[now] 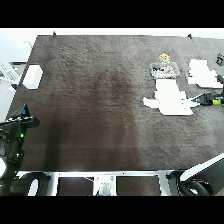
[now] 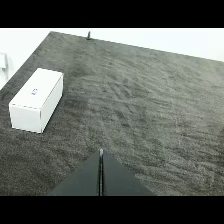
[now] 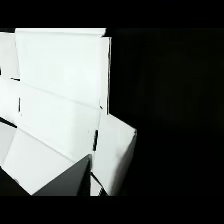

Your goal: Fold the box and place the chain.

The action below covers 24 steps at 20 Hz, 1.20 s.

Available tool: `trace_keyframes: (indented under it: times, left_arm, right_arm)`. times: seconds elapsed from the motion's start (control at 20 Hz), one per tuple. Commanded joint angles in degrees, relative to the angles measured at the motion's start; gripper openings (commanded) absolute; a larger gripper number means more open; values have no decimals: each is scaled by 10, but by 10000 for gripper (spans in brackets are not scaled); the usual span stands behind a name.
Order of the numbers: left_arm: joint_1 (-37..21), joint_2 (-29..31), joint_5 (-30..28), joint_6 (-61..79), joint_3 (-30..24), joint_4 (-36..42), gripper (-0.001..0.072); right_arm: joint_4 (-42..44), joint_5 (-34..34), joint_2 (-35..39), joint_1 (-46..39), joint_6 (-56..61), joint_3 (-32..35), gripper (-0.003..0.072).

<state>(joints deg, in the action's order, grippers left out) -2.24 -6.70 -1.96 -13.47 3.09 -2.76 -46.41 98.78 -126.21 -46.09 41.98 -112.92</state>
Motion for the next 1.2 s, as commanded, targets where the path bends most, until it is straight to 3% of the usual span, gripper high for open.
trace_keyframes:
  times: [0.0,0.2,0.45,0.6,0.9,1.05,1.15]
  left_arm:
    - [0,0,0,0,0,0,22]
    - [0,0,0,0,0,0,22]
    - [0,0,0,0,0,0,22]
    - [0,0,0,0,0,0,22]
    - [0,0,0,0,0,0,22]
    - [0,0,0,0,0,0,22]
    - [0,0,0,0,0,0,22]
  right_arm:
    - [10,43,0,1,-2,2,183]
    - [41,67,0,1,-5,21,6]
    - [85,62,41,27,-37,147,3]
    - [108,-27,120,58,-70,290,2]
    - [290,-138,250,157,-124,551,2]
    - [313,-153,259,242,-124,573,2]
    - [350,-218,259,302,-118,569,1]
